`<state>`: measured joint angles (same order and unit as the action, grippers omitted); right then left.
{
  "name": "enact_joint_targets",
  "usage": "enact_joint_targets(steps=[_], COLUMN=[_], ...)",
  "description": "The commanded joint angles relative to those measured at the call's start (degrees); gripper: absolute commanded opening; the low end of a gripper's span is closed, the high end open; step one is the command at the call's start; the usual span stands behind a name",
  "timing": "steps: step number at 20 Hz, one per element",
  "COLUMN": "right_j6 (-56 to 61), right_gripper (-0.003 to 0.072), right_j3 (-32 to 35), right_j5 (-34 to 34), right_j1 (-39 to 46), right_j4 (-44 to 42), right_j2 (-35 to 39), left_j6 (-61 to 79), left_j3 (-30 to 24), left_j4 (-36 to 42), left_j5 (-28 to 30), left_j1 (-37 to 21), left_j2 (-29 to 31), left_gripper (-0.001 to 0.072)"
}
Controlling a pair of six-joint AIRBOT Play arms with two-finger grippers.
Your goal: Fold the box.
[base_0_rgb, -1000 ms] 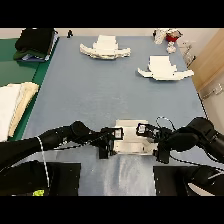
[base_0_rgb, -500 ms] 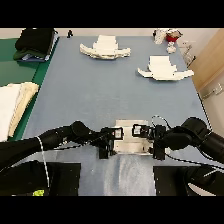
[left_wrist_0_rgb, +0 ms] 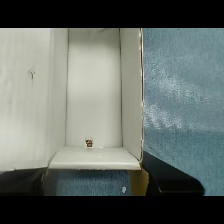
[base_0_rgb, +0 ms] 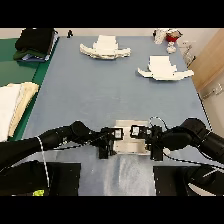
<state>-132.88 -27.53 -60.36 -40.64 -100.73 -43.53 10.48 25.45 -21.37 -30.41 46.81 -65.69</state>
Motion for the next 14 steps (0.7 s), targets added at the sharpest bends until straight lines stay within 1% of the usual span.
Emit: enact_joint_targets(steps=[1,3,4,5,6,7,14], right_j6=[-2.64,-3.17,-3.28,-3.32,-3.76,-4.17,-4.22], right_gripper=[0.0204,0.0206,0.0227,0.0336,0.0506,0.0581,0.0578], right_j3=[0.02,0.74,1.42,2.12,2.6,2.73,2.75], right_j5=[2.89,4.26,5.09,5.75,6.1,6.12,5.27], right_j1=[-0.09,-0.07,-0.07,-0.07,-0.07,-0.07,-0.04], right_j4=[-2.01,-2.47,-2.84,-3.56,-4.22,-4.63,-4.44], right_j2=[-0.09,-0.09,-0.09,-0.09,-0.07,-0.07,0.07], left_j6=[0.0,0.0,0.0,0.0,0.0,0.0,0.0], left_j3=[0.02,0.02,0.02,0.02,0.02,0.02,0.02], left_j4=[0.0,0.0,0.0,0.0,0.0,0.0,0.0], left_j5=[0.0,0.02,0.02,0.02,0.02,0.02,0.0], left_j1=[0.0,0.0,0.0,0.0,0.0,0.0,0.0], left_j2=[0.0,0.0,0.0,0.0,0.0,0.0,0.0], left_gripper=[0.0466,0.0466,0.0466,0.0466,0.0466,0.0466,0.0466])
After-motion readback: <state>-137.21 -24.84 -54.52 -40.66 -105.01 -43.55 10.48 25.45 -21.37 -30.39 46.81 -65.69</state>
